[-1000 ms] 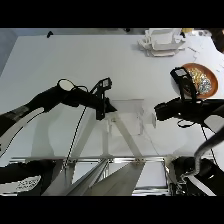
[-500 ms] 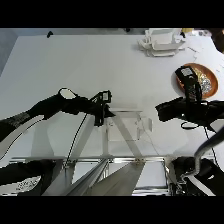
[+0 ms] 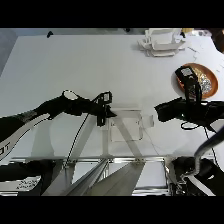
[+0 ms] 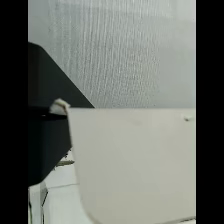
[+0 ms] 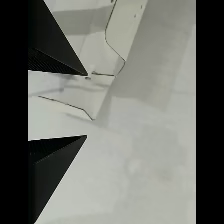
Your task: Fold the box and place the chain.
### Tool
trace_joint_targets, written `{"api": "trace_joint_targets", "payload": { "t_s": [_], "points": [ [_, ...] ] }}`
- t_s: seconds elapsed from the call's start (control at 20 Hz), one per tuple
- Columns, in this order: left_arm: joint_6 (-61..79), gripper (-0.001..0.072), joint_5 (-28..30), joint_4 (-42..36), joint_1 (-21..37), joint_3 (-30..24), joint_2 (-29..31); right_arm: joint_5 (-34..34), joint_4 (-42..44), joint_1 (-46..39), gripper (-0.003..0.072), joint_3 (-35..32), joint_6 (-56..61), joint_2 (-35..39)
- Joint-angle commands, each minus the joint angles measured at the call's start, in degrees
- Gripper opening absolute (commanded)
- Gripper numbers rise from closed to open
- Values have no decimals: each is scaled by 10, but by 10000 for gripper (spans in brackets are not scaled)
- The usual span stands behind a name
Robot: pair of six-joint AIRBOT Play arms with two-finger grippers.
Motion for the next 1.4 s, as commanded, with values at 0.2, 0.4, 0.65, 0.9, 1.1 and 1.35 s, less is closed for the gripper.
{"api": "trace_joint_targets", "payload": {
  "t_s": [0.2, 0.4, 0.65, 0.9, 1.1, 1.35],
  "points": [
    [9, 4, 37, 32, -1, 0, -4, 0, 1, 1, 410, 0, 0, 0],
    [34, 4, 36, 41, -12, 0, -4, 0, 1, 1, 410, 0, 0, 0],
    [81, 6, 36, 41, -21, 0, -4, 0, 1, 1, 410, 0, 0, 0],
    [81, 38, 37, 41, -21, 0, -3, 0, 1, 1, 410, 0, 0, 0],
    [81, 39, 38, 41, -21, 0, -2, 0, 1, 1, 410, 0, 0, 0],
    [24, 4, 40, 105, -22, 14, 0, 0, 1, 1, 410, 0, -1, 0]
  ]
}}
